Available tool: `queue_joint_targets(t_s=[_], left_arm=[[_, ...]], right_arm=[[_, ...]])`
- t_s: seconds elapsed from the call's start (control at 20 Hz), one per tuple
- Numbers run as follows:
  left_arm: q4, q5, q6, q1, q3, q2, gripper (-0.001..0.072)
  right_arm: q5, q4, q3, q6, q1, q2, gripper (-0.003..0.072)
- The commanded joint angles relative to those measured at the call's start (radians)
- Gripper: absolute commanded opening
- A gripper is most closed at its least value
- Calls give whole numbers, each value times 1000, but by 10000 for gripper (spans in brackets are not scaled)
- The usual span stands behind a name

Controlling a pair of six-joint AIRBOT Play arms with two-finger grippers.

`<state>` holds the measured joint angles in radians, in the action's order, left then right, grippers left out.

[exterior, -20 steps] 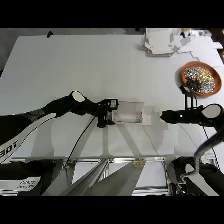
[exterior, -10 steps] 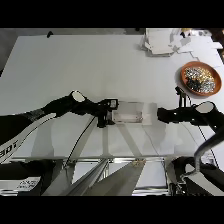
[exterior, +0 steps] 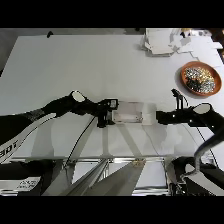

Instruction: Fold the box and place the chain.

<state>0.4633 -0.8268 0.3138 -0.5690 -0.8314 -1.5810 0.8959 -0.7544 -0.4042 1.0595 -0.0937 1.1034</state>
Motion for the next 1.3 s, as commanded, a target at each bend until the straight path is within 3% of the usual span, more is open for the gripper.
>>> queue_joint_targets(t_s=[0.0, 0.15, 0.25, 0.3, 0.4, 0.5, 0.8, 1.1, 1.15, 1.25], left_arm=[[0, 0, 0, 0, 0, 0, 253], [0, 0, 0, 0, 0, 0, 253], [0, 0, 0, 0, 0, 0, 253], [0, 0, 0, 0, 0, 0, 253], [0, 0, 0, 0, 0, 0, 253], [0, 0, 0, 0, 0, 0, 253], [0, 0, 0, 0, 0, 0, 253], [0, 0, 0, 0, 0, 0, 253], [0, 0, 0, 0, 0, 0, 253], [0, 0, 0, 0, 0, 0, 253]], right_arm=[[36, 143, 1, -113, 1, -11, 17], [56, 191, 1, -153, 1, -75, 22], [66, 191, 1, -153, 1, -108, 71], [74, 191, 1, -153, 1, -115, 121], [87, 177, 2, -153, 10, -117, 309], [80, 154, 2, -152, 58, -117, 348], [-47, 145, 0, -139, 195, -119, 597], [-60, 94, -3, 14, 236, -119, 568], [-72, 74, -9, 40, 253, -118, 529], [-84, -12, -43, 124, 286, -118, 525]])
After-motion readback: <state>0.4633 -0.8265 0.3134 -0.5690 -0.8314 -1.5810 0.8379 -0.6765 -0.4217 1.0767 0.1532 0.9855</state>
